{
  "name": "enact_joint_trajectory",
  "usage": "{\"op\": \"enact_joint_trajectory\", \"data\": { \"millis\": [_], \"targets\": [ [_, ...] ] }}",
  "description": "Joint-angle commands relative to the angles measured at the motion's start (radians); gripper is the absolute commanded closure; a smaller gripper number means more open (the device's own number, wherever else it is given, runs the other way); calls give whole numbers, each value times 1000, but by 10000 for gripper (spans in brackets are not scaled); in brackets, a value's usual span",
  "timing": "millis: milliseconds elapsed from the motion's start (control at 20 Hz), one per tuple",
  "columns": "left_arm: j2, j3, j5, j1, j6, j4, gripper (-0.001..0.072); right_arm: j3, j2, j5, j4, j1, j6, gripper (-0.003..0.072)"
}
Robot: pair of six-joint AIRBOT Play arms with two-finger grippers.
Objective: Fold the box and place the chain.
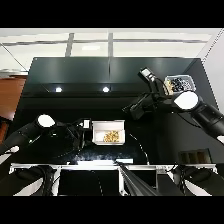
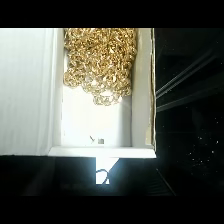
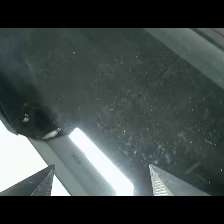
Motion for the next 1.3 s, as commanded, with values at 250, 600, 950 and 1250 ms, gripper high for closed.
{"op": "enact_joint_trajectory", "data": {
  "millis": [250,600,950,1250],
  "targets": [
    [0,0,0,-1,-2,3,147,72,-117,-10,-5,105,-31,7],
    [0,0,-4,-1,-10,3,147,88,-118,299,-39,138,-193,7],
    [0,0,-3,-1,-9,3,147,88,-118,304,-124,196,-219,7],
    [0,0,-3,-1,-9,3,147,88,-118,304,-200,262,-298,5]
  ]
}}
